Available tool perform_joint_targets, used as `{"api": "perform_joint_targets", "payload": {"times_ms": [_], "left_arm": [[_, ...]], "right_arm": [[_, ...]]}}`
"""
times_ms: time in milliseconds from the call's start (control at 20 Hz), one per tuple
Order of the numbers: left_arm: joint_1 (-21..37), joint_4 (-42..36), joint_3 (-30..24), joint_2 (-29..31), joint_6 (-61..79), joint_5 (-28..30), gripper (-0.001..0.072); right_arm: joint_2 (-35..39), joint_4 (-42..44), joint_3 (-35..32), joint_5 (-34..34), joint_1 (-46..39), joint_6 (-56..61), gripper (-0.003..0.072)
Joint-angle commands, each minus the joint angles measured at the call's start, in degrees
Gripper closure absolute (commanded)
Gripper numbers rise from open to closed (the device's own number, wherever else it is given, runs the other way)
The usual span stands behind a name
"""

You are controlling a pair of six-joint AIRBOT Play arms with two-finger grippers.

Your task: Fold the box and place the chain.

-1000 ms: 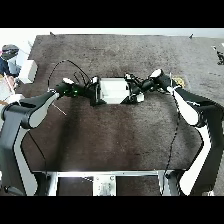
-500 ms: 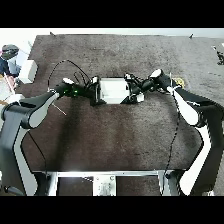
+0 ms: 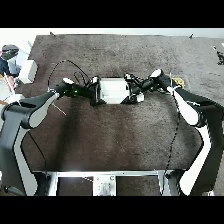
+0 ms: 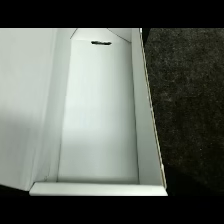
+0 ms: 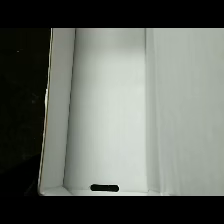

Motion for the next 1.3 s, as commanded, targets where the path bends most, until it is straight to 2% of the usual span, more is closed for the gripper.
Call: {"api": "perform_joint_targets", "payload": {"times_ms": [0,300,350,400,600,900,1250], "left_arm": [[-0.02,-0.07,0.07,0.02,0.00,0.07,0.0424],[-0.02,-0.09,0.07,0.02,0.00,0.07,0.0425],[-0.02,-0.09,0.07,0.02,0.00,0.07,0.0424],[-0.02,-0.07,0.07,0.02,0.00,0.07,0.0424],[-0.02,-0.07,0.07,0.02,0.00,0.07,0.0424],[-0.02,-0.09,0.07,0.02,0.00,0.07,0.0425],[-0.02,-0.07,0.07,0.02,0.00,0.11,0.0425]], "right_arm": [[-0.02,0.02,-0.02,-0.02,0.00,0.00,0.0247],[0.02,0.94,0.00,0.87,0.02,0.00,0.0246],[0.28,0.94,0.02,0.68,-0.04,0.15,0.0179],[0.59,0.37,0.07,0.66,-0.13,1.18,-0.0025],[2.25,-5.14,0.11,0.72,-0.33,6.64,-0.0033],[3.98,-6.58,0.11,1.33,-2.62,8.57,-0.0032],[9.62,-9.33,0.11,4.35,-6.32,9.09,-0.0030]]}}
